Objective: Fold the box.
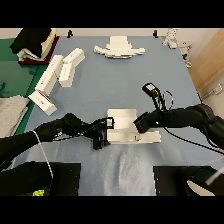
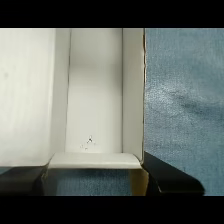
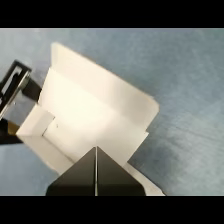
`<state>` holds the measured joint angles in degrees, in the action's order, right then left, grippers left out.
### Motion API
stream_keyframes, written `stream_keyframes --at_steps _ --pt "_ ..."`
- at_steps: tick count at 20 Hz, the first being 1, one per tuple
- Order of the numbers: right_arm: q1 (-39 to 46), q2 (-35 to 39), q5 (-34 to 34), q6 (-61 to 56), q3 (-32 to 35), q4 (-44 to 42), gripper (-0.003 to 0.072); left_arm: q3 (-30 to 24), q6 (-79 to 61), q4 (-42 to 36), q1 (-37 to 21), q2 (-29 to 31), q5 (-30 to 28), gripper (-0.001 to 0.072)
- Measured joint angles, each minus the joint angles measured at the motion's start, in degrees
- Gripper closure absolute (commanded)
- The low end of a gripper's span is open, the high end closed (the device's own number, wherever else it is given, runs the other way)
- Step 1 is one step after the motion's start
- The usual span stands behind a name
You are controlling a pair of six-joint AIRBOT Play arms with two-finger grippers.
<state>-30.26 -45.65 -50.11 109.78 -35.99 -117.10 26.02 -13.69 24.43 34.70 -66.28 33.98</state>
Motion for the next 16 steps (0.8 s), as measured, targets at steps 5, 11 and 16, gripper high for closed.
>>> stream_keyframes --at_steps 5,11,16 --pt "-0.04 5.88 -12.79 12.31 0.39 4.7 0.0161 0.0 0.0 0.0 0.0 0.0 0.04 0.0227" --pt "-0.02 2.16 -12.28 30.34 2.01 9.14 -0.0006 0.0 -0.02 0.02 0.0 0.0 0.09 0.0227" --pt "-0.02 -3.06 -4.2 43.25 4.0 9.53 -0.0005 0.0 -0.02 0.02 0.0 0.0 0.09 0.0227"
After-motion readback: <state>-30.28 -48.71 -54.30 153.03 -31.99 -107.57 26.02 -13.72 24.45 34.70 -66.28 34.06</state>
